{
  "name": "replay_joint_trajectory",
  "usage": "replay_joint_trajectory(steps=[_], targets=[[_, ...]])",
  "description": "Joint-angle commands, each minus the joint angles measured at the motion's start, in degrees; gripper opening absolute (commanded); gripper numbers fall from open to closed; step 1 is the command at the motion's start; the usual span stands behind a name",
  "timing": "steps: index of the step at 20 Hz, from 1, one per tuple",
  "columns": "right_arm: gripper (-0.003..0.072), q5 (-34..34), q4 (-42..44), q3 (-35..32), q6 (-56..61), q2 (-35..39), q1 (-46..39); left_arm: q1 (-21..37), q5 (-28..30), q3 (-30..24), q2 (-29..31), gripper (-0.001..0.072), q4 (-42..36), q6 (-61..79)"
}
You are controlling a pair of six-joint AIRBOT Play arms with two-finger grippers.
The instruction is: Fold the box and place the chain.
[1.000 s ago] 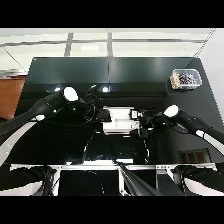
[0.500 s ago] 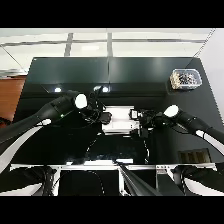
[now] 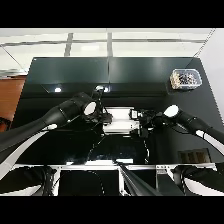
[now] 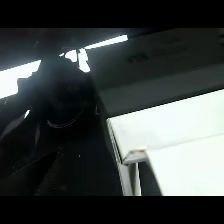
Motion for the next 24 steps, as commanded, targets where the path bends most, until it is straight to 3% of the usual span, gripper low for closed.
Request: replay_joint_trajectory(steps=[1, 6, 16, 17, 18, 21, 23, 24], targets=[[0.0166, 0.02, 0.0, 0.04, 0.0, -0.02, 0.02, -1.88, -0.92, 1.09, -1.03, 0.0533, 1.95, -6.21], [0.0166, 0.02, 0.0, 0.04, 0.0, -0.02, 0.02, -3.74, -1.79, 3.98, -5.29, 0.0509, 1.38, -10.84], [0.0166, 0.02, -0.02, 0.04, 0.0, -0.02, 0.02, -3.78, -2.82, 4.0, -5.86, 0.0492, 1.38, -12.28], [0.0166, 0.02, 0.0, 0.04, 0.0, -0.02, 0.02, -3.78, -2.82, 4.0, -6.29, 0.0454, 0.98, -12.28], [0.0166, 0.02, 0.0, 0.04, 0.0, -0.02, 0.02, -3.8, -2.78, 4.0, -6.8, 0.0366, -0.09, -12.26], [0.0166, 0.02, -0.02, 0.04, 0.0, -0.02, 0.02, -4.04, -1.86, 4.66, -7.19, 0.0331, -2.4, -12.11], [0.0166, 0.02, 0.0, 0.04, 0.0, -0.02, 0.02, -3.98, -2.19, 4.96, -7.19, 0.0146, -1.53, -12.15], [0.0166, 0.02, 0.0, 0.04, 0.0, -0.02, 0.02, -3.91, -2.38, 4.94, -7.21, 0.009, -1.55, -12.15]])
